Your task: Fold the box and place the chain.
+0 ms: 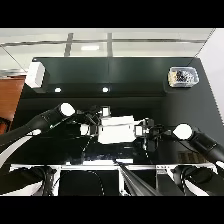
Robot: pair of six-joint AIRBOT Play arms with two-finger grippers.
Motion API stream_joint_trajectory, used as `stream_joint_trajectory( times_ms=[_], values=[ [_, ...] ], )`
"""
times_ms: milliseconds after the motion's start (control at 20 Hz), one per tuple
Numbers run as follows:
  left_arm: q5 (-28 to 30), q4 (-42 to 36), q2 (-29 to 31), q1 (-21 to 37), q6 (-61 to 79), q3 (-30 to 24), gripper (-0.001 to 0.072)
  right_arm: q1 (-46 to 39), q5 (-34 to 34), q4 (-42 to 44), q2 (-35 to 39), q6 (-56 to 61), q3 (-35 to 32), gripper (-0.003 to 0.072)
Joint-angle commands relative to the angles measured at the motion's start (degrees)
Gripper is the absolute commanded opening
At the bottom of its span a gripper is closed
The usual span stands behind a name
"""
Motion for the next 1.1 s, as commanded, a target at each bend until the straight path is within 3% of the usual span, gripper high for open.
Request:
stream_joint_trajectory(
  times_ms=[0, 250, 400, 800, 1050],
  values=[
    [-0.26, 0.31, -0.02, -0.04, -0.07, -0.02, 0.0025, 3.06, -4.02, -0.07, -2.43, -0.28, -0.04, 0.0679],
    [-0.37, -0.33, -0.02, -0.04, -0.17, 0.0, 0.0025, 4.04, -10.23, 7.41, -3.45, -0.26, 0.28, 0.0679],
    [-0.39, -0.33, -0.02, -0.04, -0.28, 0.0, 0.0024, 3.96, -10.05, 1.29, -3.19, -0.28, 2.97, 0.0679],
    [-0.37, -0.33, -0.02, -0.04, -0.31, 0.0, 0.0025, -1.44, -8.5, 1.99, -3.28, -1.03, 6.23, 0.0679],
    [-0.35, -0.33, -0.02, -0.04, -0.31, 0.0, 0.0025, -1.42, -3.5, 15.58, -6.19, -15.08, 6.23, 0.0679]
  ],
)
